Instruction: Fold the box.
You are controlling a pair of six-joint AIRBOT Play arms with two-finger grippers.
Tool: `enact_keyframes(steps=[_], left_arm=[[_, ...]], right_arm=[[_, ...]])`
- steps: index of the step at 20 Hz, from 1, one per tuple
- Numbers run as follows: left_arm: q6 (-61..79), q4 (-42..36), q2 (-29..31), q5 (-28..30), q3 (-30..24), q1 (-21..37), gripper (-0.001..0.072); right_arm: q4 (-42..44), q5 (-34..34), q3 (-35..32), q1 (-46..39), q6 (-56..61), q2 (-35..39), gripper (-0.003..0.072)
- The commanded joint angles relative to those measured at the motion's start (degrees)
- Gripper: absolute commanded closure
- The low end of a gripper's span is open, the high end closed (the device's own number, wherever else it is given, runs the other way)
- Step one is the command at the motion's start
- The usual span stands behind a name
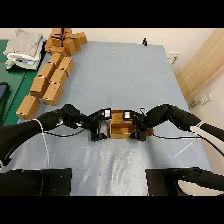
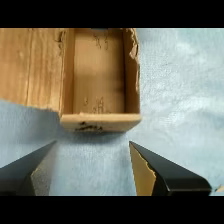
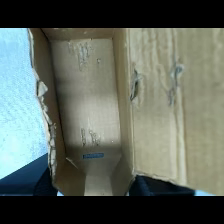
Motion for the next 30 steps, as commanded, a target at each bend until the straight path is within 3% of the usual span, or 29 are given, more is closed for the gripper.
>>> enact_keyframes(steps=[1, 17, 21, 25, 30], left_arm=[[-0.74, -3.04, 0.24, 3.82, -0.66, -1.73, 0.0009], [-1.11, -2.95, -1.53, 6.32, 0.68, -4.83, 0.001], [-7.74, 3.28, -1.53, 6.14, 1.88, -5.22, 0.001], [-9.35, 3.56, -2.38, 4.24, 2.45, -5.86, 0.001], [-1.6, 3.48, -2.49, 3.23, 2.56, -5.9, 0.001]], right_arm=[[0.0, 0.02, 0.04, 0.0, 0.0, 0.04, 0.0184], [0.0, 0.02, 0.04, 0.0, 0.0, 0.04, 0.0184], [0.0, 0.02, 0.04, 0.0, 0.0, 0.04, 0.0184], [0.0, 0.02, 0.04, 0.0, 0.0, 0.04, 0.0184], [0.0, 0.0, 0.04, 0.0, 0.0, 0.04, 0.0184]])
